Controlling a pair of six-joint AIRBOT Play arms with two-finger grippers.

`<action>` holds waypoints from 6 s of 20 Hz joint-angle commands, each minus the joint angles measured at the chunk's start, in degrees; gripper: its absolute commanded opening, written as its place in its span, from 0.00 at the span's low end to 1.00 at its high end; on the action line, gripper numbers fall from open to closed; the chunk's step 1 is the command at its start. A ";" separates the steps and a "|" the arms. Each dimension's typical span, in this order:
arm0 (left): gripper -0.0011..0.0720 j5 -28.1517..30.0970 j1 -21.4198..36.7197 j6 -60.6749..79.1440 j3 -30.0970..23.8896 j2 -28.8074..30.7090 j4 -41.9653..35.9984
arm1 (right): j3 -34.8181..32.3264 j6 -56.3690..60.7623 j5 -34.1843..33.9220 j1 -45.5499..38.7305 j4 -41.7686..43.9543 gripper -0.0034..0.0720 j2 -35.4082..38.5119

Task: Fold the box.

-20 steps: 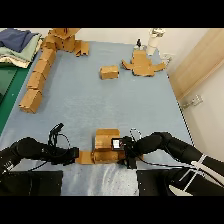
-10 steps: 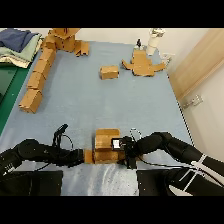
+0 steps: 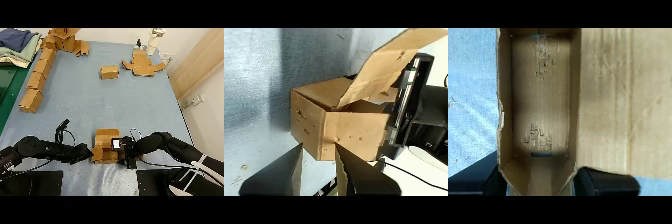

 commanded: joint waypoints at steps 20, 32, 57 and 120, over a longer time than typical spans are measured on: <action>0.60 2.34 -5.05 0.61 2.29 -2.86 1.16 | 0.04 0.00 0.00 -0.02 0.02 0.63 0.02; 0.60 -0.74 -12.59 -25.09 16.41 -16.61 28.11 | 0.04 0.00 0.00 -0.02 0.02 0.63 0.00; 0.32 -18.71 -27.85 -53.83 37.38 -37.75 54.07 | 0.04 0.00 0.00 -0.02 0.02 0.63 0.00; 0.95 -5.75 1.84 93.07 10.97 -22.18 10.21 | 0.04 0.00 0.00 -0.04 0.02 0.63 0.00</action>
